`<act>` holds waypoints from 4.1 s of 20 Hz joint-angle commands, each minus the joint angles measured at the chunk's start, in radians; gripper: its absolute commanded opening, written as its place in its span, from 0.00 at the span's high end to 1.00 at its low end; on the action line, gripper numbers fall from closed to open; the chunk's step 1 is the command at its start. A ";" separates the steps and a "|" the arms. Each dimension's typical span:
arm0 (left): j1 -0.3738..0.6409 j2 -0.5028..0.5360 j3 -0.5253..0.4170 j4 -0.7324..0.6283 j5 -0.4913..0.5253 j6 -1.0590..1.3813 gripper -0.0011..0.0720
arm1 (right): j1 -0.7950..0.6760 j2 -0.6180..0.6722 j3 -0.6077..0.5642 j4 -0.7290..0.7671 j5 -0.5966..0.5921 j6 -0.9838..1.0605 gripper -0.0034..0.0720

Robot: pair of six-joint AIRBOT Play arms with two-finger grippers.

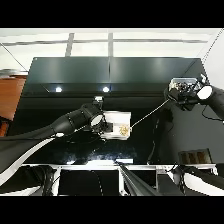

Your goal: Fold the box and place the chain.

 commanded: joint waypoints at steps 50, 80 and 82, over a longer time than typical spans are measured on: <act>-0.003 0.000 0.000 0.000 0.000 0.000 0.94 | 0.584 0.476 0.168 0.536 0.340 -0.493 0.92; -0.003 0.000 0.000 0.000 0.000 0.000 0.94 | 0.089 0.174 0.017 -0.123 0.173 -0.212 0.00; -0.003 0.000 0.000 0.000 -0.002 0.000 0.94 | 0.087 0.093 0.023 -0.182 0.052 -0.019 0.01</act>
